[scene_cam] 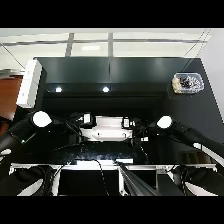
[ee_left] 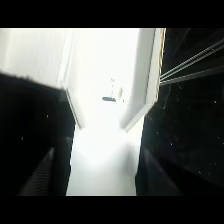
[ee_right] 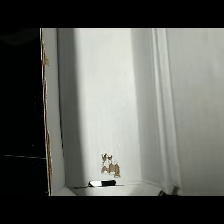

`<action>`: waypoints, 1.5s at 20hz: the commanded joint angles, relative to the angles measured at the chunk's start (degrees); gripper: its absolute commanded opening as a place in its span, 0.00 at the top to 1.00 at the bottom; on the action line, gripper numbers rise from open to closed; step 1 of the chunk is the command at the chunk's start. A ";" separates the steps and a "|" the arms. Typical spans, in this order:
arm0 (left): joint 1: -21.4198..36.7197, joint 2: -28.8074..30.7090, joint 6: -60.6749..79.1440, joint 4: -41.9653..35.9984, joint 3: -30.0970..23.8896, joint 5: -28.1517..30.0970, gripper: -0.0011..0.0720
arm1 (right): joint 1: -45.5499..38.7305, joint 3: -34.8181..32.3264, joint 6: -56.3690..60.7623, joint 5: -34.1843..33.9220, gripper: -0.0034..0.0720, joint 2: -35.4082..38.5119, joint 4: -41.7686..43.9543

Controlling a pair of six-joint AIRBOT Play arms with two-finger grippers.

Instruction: Fold the box and place the chain.

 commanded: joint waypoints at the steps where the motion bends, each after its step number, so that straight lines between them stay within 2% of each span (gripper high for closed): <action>1: -1.49 -2.43 0.26 -1.49 -0.02 3.23 0.17 | 0.02 0.00 0.00 0.00 0.35 0.00 0.02; 10: -4.20 -3.87 0.22 -2.80 -0.02 4.09 0.17 | 0.02 0.00 0.02 -0.09 0.35 0.00 0.02; 16: -4.50 -7.17 0.20 -3.41 0.00 4.46 0.17 | 0.02 0.00 0.00 -0.09 0.35 0.00 0.02; 21: -4.50 -7.54 0.20 -3.41 -0.02 7.21 0.18 | 0.02 0.00 0.02 -0.09 0.35 0.00 0.02; 22: -4.50 -7.54 0.17 -3.41 -0.02 7.10 0.29 | 0.02 0.00 0.02 -0.09 0.35 0.00 0.02; 25: -4.50 -7.54 0.20 -6.86 -0.02 4.76 0.45 | 0.02 0.00 0.02 -0.11 0.35 0.00 0.02; 27: -4.48 -7.54 0.22 -7.91 0.00 2.80 0.45 | 0.02 0.00 0.02 -0.11 0.35 0.00 0.02; 29: -4.50 -7.50 0.20 -7.93 0.00 2.45 0.54 | 0.02 0.00 0.02 -0.11 0.35 0.00 0.02; 30: -4.50 -7.50 0.20 -7.93 0.00 2.47 0.54 | 0.02 0.00 0.02 -0.11 0.35 0.00 0.02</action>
